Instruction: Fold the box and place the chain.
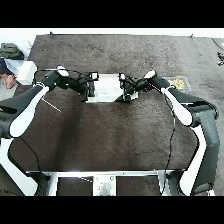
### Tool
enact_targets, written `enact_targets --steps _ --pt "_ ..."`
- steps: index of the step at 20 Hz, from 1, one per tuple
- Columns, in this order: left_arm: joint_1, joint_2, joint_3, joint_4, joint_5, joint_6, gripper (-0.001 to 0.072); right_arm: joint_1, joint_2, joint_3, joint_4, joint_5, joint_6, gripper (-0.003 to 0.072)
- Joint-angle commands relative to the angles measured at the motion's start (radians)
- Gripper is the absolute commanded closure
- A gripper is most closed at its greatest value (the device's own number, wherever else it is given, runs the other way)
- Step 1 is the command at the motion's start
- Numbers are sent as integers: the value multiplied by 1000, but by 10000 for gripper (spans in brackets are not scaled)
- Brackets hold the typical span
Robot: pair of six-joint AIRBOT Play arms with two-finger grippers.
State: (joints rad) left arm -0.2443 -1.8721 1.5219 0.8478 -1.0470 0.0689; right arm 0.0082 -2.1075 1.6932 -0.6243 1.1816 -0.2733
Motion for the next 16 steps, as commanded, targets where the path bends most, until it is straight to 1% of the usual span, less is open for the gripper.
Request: enact_targets --steps 1,3,7,12,13,14,15,16 --pt "0 0 0 -69 -2 10 647 0 0 0 0 0 0 413" --pt "0 -6 0 -101 -2 19 646 0 0 0 0 0 0 413" --pt "0 -31 0 -122 -8 21 646 0 0 0 0 0 0 413" --pt "0 -32 0 -149 -8 64 642 0 0 0 0 0 0 413" --pt "0 -32 0 -149 -8 63 565 0 0 0 0 0 0 413" --pt "0 -32 0 -149 -5 63 410 0 0 0 0 0 0 413" --pt "0 -32 0 -149 3 63 341 0 0 0 0 0 0 413" --pt "0 -32 0 -149 11 61 334 0 0 0 0 0 0 413"
